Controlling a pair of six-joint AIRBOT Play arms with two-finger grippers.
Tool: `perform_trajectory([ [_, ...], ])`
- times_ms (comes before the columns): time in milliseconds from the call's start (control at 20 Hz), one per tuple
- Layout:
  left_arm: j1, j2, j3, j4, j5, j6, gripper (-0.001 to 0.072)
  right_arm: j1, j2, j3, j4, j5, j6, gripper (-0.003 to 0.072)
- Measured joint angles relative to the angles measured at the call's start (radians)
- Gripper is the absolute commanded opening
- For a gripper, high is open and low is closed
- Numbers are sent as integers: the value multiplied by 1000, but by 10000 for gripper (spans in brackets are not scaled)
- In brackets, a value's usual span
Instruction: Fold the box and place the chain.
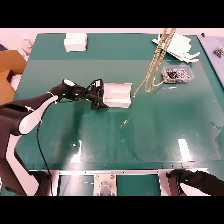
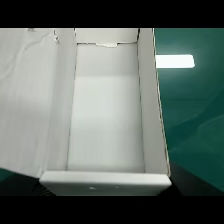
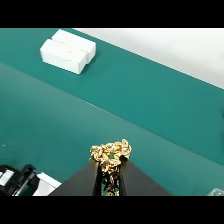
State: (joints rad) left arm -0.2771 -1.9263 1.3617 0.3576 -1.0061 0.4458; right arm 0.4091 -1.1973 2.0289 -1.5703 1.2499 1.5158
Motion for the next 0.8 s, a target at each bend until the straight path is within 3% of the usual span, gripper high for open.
perform_trajectory([
  [800,0,0,0,0,0,0,529,45,-35,-38,93,-38,-6,6],
])
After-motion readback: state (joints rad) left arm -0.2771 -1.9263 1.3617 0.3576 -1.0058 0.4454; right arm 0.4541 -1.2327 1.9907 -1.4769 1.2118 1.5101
